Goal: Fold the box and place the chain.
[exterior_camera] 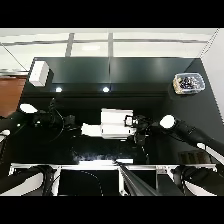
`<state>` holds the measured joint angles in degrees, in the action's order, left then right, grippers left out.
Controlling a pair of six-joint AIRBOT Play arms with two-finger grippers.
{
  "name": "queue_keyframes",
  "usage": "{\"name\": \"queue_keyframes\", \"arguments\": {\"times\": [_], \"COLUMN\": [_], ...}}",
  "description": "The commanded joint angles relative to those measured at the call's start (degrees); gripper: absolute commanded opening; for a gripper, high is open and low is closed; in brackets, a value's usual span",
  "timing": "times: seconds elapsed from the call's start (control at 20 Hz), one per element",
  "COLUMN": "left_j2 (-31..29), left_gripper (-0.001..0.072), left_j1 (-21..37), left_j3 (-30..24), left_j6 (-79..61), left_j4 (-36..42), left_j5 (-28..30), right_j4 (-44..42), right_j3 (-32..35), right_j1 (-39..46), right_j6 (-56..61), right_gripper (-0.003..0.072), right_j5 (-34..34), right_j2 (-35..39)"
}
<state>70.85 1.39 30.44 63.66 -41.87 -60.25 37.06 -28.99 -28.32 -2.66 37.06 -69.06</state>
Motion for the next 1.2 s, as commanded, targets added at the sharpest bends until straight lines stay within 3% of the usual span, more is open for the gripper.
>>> {"name": "queue_keyframes", "arguments": {"times": [0.0,0.1,0.3,0.45,0.5,0.6,0.65,0.85,1.15], "left_j2": [5.99,7.43,8.68,8.46,8.37,8.37,8.37,8.35,7.91], "left_gripper": [0.0026,0.0026,0.005,0.0227,0.0341,0.068,0.072,0.072,0.0719], "left_j1": [-2.51,-5.77,-10.29,-10.23,-9.9,-9.09,-8.72,-8.22,-9.03], "left_j3": [-0.7,-0.61,-0.55,-0.37,0.02,1.07,1.55,4.07,7.69], "left_j6": [0.76,-0.92,-1.22,-7.72,-8.83,-9.29,-9.38,-9.92,-9.2], "left_j4": [7.02,10.99,11.3,15.63,16.0,15.56,15.41,14.88,15.06], "left_j5": [0.17,1.05,1.29,0.02,-0.7,-2.27,-3.3,-7.69,-9.07], "right_j4": [0.0,0.0,0.0,0.0,0.0,0.0,0.0,0.0,0.0], "right_j3": [-0.04,-0.04,-0.04,-0.04,-0.04,-0.04,-0.04,-0.04,-0.04], "right_j1": [-0.02,-0.02,-0.02,-0.02,-0.02,-0.02,-0.02,-0.02,-0.02], "right_j6": [0.02,0.02,0.02,0.02,0.02,0.0,0.02,0.02,0.02], "right_gripper": [0.0492,0.0492,0.0492,0.0492,0.0492,0.0492,0.0492,0.0492,0.0492], "right_j5": [0.04,0.04,0.0,0.0,0.0,0.02,0.02,0.02,0.02], "right_j2": [0.04,0.04,0.04,0.02,0.04,0.04,0.04,0.04,0.04]}}
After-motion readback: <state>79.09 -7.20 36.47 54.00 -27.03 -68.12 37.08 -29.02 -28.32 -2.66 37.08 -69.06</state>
